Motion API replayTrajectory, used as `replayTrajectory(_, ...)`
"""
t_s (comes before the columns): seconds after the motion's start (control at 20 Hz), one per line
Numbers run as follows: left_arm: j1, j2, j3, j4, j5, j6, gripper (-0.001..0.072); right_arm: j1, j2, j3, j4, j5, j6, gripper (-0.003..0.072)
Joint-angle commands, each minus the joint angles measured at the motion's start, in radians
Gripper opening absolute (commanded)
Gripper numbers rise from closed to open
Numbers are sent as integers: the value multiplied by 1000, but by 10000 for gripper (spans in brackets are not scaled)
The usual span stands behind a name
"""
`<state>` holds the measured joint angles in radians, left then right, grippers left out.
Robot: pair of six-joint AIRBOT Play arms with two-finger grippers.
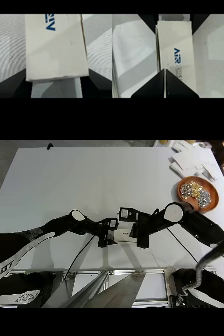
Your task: Fold the box and place the chain.
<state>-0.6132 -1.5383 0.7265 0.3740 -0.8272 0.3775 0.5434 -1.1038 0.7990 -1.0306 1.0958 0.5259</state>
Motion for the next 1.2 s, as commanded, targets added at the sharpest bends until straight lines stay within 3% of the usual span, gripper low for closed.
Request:
replayTrajectory(0.0,0,0,0,0,0,0,393,0,-8,-15,14,1,-4,15)
replayTrajectory(0.75,0,0,0,0,0,0,393,0,-10,-137,13,-73,-21,14)
replayTrajectory(1.15,0,0,0,0,0,0,393,0,-10,-145,13,-72,-30,15)
